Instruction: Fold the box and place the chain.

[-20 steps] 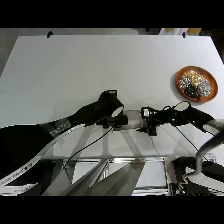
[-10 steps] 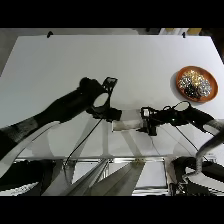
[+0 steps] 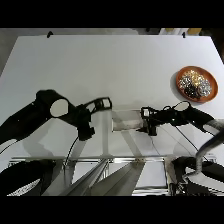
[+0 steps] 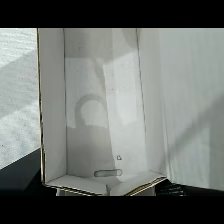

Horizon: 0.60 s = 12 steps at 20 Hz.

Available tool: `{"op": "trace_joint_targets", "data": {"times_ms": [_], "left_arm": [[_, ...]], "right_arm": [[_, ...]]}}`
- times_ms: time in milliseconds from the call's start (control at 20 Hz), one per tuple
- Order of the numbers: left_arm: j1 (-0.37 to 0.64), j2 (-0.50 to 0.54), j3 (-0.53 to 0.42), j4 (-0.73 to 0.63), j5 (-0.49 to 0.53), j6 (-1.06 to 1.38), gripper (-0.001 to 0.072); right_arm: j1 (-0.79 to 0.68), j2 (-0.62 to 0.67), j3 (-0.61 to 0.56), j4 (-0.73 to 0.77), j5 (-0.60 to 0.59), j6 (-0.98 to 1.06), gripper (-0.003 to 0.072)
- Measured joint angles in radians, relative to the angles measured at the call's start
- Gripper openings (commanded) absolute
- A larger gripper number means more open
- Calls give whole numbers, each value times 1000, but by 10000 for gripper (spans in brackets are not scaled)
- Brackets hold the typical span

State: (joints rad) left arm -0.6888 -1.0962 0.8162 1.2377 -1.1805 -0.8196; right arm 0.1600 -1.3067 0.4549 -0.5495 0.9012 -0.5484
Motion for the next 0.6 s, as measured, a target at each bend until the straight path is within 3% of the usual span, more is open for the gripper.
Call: {"op": "trace_joint_targets", "data": {"times_ms": [100, 200, 400, 600], "left_arm": [[32, -1, -109, -153, 138, 345, 561], [52, -46, -172, -308, 264, 587, 705], [65, -179, -206, -579, 437, 894, 702], [69, -275, -187, -693, 483, 1012, 703]], "right_arm": [[0, 0, 0, 0, 0, 0, 435], [0, 0, 0, 0, 0, 0, 435], [0, 0, 0, 0, 0, 0, 435], [0, 0, 0, 0, 0, 0, 435]]}}
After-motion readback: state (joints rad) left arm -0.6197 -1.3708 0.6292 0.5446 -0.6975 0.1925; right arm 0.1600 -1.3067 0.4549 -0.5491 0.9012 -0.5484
